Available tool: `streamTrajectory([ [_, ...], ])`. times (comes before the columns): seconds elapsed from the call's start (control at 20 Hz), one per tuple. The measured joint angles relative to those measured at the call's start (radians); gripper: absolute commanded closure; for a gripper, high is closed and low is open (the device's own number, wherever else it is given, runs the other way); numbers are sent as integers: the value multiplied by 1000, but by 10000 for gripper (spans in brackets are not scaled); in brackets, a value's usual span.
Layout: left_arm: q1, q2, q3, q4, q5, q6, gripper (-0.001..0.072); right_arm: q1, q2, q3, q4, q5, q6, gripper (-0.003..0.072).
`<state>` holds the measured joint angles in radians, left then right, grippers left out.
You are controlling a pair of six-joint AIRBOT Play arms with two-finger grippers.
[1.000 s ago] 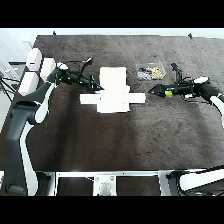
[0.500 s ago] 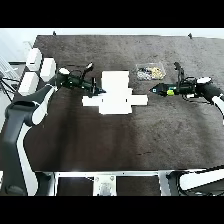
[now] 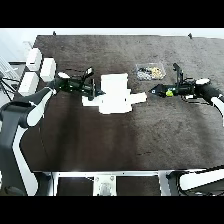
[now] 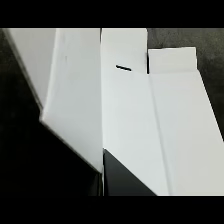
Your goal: Fold the box and place the chain.
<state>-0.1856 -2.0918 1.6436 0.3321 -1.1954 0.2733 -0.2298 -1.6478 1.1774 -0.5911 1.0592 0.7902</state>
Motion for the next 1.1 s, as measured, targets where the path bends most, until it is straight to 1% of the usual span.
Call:
streamTrajectory([
  [0.5, -20, -5, -10, 31, 24, 68, 688, 5, 0, -35, 23, 6, -35, 419],
  [0.9, -18, -7, -10, 52, 9, 76, 687, 7, 0, -59, 109, 7, -116, 424],
  [1.1, -18, -7, -10, 61, -3, 76, 686, 4, 0, -60, 203, 7, -193, 423],
])
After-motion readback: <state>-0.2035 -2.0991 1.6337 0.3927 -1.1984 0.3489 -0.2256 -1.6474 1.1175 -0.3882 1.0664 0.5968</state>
